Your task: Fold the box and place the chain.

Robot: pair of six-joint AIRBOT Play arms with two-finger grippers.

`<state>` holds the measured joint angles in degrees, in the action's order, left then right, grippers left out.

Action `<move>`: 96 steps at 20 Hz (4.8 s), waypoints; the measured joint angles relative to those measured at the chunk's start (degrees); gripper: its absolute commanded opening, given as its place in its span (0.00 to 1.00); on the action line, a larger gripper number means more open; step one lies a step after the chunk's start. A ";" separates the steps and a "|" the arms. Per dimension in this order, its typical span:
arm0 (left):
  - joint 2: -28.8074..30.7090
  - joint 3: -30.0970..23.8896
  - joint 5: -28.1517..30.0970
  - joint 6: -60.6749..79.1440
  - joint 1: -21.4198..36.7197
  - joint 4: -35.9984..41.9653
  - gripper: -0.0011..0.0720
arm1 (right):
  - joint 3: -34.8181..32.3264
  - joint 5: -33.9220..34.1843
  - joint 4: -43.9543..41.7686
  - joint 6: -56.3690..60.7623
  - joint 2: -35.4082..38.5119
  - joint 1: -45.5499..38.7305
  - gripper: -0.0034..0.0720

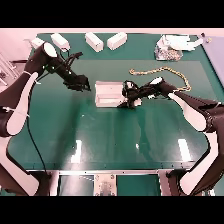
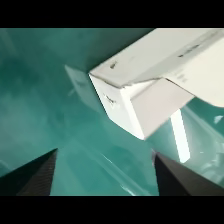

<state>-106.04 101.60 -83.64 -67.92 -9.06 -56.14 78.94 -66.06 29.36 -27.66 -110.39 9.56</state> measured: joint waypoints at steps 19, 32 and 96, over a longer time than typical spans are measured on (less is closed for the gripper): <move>-0.81 -11.89 14.97 69.31 1.14 11.98 1.00 | 0.00 -0.02 0.00 0.00 0.00 0.00 0.82; -5.20 -16.02 5.38 85.40 5.46 26.36 1.00 | 0.00 -0.02 0.00 0.00 0.00 0.00 0.82; -9.46 -16.06 12.48 86.97 -0.98 28.94 0.75 | 0.00 -0.11 0.07 -0.02 0.00 -0.07 0.82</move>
<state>-115.50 85.54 -71.16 19.05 -10.04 -27.20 78.94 -66.17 29.43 -27.68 -110.39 9.50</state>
